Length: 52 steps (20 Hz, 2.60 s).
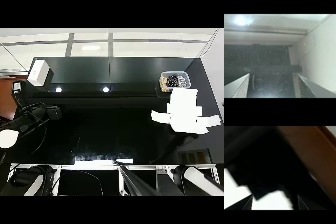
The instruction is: Fold the box and place the chain.
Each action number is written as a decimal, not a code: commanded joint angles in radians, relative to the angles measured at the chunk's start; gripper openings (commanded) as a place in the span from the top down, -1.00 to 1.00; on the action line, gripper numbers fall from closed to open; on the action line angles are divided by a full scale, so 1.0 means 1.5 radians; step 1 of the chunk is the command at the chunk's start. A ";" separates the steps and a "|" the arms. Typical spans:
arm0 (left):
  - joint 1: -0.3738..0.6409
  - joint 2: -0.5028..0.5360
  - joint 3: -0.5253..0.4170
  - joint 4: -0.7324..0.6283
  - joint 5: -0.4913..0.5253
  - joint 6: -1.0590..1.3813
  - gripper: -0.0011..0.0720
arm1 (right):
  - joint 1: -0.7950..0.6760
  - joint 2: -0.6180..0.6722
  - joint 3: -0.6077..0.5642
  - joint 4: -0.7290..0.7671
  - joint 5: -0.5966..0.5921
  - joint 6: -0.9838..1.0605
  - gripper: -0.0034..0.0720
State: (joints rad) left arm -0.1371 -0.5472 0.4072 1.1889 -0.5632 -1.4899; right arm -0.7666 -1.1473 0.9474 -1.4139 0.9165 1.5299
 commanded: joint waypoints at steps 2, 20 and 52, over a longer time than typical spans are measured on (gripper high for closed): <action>-0.001 -0.001 0.000 -0.011 -0.020 0.000 -0.96 | -0.181 -0.150 0.077 0.219 0.203 -0.258 -0.79; -0.001 -0.001 0.000 -0.016 -0.040 0.000 -0.95 | -0.023 -0.310 0.166 0.343 0.427 -0.427 0.88; -0.076 -0.734 0.311 -0.581 -0.506 0.642 -0.89 | 0.554 0.243 -0.420 0.586 -0.033 -0.464 0.87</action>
State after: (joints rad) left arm -0.2390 -1.5726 0.8093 0.2909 -1.1786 -0.6067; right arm 0.0631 -0.7834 0.3176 -0.5335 0.8539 0.8330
